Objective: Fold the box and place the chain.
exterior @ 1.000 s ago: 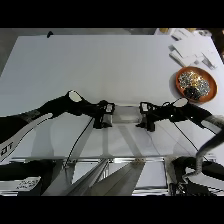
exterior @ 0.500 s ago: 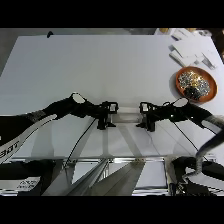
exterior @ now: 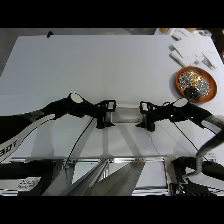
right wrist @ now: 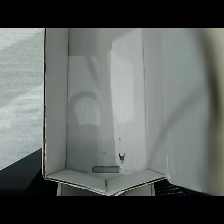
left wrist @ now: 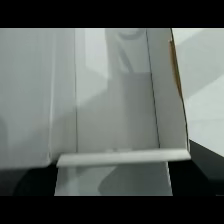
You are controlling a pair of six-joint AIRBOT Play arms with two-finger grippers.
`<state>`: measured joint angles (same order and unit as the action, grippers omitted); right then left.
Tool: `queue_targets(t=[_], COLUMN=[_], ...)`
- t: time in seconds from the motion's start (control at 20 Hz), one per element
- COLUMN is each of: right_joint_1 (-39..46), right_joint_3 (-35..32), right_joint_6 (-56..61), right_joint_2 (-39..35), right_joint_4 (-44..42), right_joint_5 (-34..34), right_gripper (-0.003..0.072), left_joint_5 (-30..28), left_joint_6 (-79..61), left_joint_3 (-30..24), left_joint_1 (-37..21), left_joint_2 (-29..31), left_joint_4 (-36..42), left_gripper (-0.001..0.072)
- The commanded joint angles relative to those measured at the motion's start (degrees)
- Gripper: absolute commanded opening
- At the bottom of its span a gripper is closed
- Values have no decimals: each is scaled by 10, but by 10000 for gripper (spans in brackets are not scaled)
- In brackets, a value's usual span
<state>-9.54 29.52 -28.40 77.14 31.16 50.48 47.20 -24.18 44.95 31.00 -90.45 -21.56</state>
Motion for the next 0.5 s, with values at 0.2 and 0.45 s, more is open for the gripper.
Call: queue_targets(t=[0.2,0.45], right_joint_1=[0,0], right_joint_3=[0,0], right_joint_6=[-2,-2], right_joint_2=[0,0], right_joint_4=[1,1], right_joint_5=[0,1], right_gripper=[297,297], left_joint_5=[14,-3], left_joint_6=[-16,-29], left_joint_3=[-26,-27], left_joint_1=[-26,-6], left_joint_2=[16,17], left_joint_4=[16,28], left_gripper=[695,696])
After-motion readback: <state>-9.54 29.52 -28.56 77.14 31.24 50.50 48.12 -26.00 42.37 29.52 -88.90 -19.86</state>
